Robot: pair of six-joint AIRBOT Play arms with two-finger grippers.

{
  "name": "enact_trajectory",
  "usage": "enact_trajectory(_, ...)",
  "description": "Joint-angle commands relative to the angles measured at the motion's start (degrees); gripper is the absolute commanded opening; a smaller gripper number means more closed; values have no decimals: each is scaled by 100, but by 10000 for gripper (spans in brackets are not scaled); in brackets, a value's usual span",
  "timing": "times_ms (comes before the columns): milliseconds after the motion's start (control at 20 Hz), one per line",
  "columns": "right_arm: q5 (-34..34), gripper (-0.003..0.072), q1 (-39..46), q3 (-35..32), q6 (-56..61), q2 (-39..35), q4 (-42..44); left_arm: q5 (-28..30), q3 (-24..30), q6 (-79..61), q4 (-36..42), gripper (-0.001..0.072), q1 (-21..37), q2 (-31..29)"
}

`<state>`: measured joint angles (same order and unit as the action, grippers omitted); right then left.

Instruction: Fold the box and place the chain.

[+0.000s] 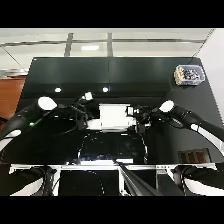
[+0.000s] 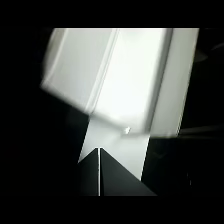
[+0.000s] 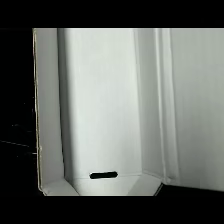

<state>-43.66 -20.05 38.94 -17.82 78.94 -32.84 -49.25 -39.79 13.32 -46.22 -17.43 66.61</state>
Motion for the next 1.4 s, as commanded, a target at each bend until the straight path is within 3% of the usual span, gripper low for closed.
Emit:
enact_trajectory(0,-2,256,-7,-2,0,4,0,-404,0,2358,-1335,27,708,-664)
enact_trajectory(100,-2,256,-7,-2,0,2,0,-579,13,4437,-1744,27,1327,-706)
enact_trajectory(200,-2,256,-4,-2,0,2,0,-1244,66,6111,-1502,29,2035,-409)
enact_trajectory(300,-2,256,-4,-2,0,2,2,-1974,203,5998,-533,29,2594,72)
enact_trajectory(400,-2,256,-4,-2,0,2,0,-2173,396,5353,516,27,2918,584)
enact_trajectory(500,-2,256,-4,-2,0,2,0,-2118,420,5254,638,26,2800,1014)
enact_trajectory(700,-2,256,-4,-2,0,2,0,-1790,417,4885,1058,26,1945,1519)
enact_trajectory(850,-2,256,-7,-2,0,2,0,-1786,413,4245,1825,27,1480,1683)
enact_trajectory(1000,-2,256,-7,-2,0,2,0,-1751,413,4044,2015,49,1386,1683)
enact_trajectory(1050,-2,256,-7,-2,0,2,0,-1759,413,3943,2015,195,1388,1683)
enact_trajectory(1100,-2,256,-7,-2,0,2,0,-1770,404,3912,2013,406,1388,1683)
enact_trajectory(1150,-2,256,-4,-2,0,2,0,-1858,369,3880,2013,572,1386,1683)
enact_trajectory(1200,-2,256,-7,-2,0,2,0,-2020,297,3775,2013,652,1386,1683)
enact_trajectory(1350,-2,256,-4,-2,0,2,0,-2315,15,3740,2015,652,1340,1683)
